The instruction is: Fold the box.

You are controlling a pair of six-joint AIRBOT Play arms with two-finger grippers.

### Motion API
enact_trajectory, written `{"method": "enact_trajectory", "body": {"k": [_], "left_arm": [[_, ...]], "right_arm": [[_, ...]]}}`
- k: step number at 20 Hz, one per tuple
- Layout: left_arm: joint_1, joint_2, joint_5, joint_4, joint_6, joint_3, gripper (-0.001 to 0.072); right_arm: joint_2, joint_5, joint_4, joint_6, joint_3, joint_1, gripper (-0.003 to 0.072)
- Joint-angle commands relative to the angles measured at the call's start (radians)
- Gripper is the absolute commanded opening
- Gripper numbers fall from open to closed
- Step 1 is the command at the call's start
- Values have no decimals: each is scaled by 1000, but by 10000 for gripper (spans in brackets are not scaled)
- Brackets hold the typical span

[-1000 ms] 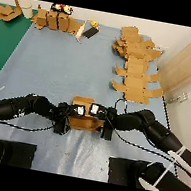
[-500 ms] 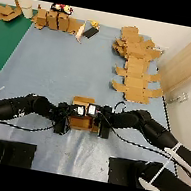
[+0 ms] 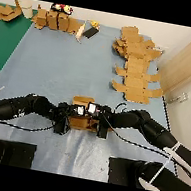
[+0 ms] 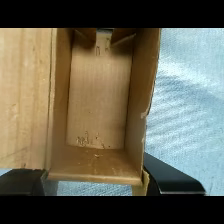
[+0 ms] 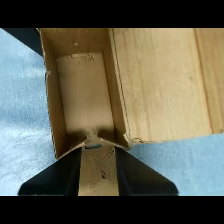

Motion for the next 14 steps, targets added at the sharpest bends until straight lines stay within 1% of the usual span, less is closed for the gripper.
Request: {"method": "enact_trajectory", "body": {"k": [1, 2, 3, 10, 12, 14], "left_arm": [[0, -1, 0, 0, 0, 1, 459], [0, -1, 0, 0, 0, 1, 459], [0, -1, 0, 0, 0, 1, 459], [0, -1, 0, 0, 0, 1, 459], [0, -1, 0, 0, 0, 1, 460], [0, -1, 0, 0, 0, 1, 459]], "right_arm": [[-20, 2, 45, 0, 0, 31, 427], [-33, 4, 45, 0, 0, 40, 491], [-44, 7, 45, 0, 0, 48, 506], [-48, 8, 24, 16, 0, 51, 505], [-30, 5, -25, 116, 0, 51, 505], [12, 3, -134, 253, 0, 43, 505]]}}
